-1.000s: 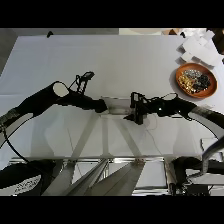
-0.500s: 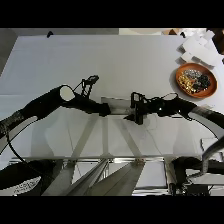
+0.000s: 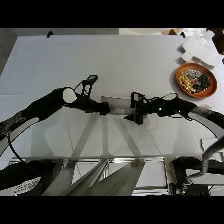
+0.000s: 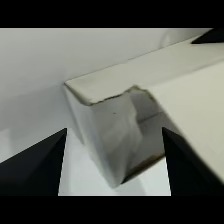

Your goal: Fold the box and place the chain.

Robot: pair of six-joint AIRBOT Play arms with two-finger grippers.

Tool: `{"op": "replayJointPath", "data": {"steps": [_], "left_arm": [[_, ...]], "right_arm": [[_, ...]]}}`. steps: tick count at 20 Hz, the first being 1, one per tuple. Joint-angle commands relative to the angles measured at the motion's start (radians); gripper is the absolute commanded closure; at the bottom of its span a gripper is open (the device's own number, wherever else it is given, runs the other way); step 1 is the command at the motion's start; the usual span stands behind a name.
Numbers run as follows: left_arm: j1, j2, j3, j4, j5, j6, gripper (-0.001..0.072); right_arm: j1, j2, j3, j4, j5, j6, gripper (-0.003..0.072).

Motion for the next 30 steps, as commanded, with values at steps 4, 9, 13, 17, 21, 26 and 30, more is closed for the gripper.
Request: {"op": "replayJointPath", "data": {"steps": [4,9,13,17,21,26,30], "left_arm": [[-0.082,0.000,0.001,0.383,0.082,-0.377,0.0079],[-0.146,-0.001,0.020,0.595,0.069,-0.636,0.0080],[-0.159,-0.019,0.067,0.644,-0.006,-0.747,0.0080],[-0.175,-0.074,0.117,0.645,-0.100,-0.765,0.0080],[-0.191,-0.095,0.156,0.699,-0.150,-0.777,0.0080],[-0.220,-0.099,0.171,0.698,-0.163,-0.792,0.0079],[-0.249,-0.106,0.192,0.702,-0.162,-0.771,0.0080]], "right_arm": [[0.000,0.000,0.001,0.000,0.000,0.000,0.0252],[0.000,0.000,0.001,0.000,0.000,0.000,0.0252],[0.000,0.000,0.001,0.000,0.000,0.000,0.0252],[0.000,0.000,0.001,0.000,0.000,0.000,0.0252],[0.000,0.000,0.001,0.000,0.000,0.000,0.0252],[0.000,0.000,0.001,0.000,0.000,0.000,0.0252],[0.000,0.000,0.001,0.000,0.000,0.000,0.0252]]}}
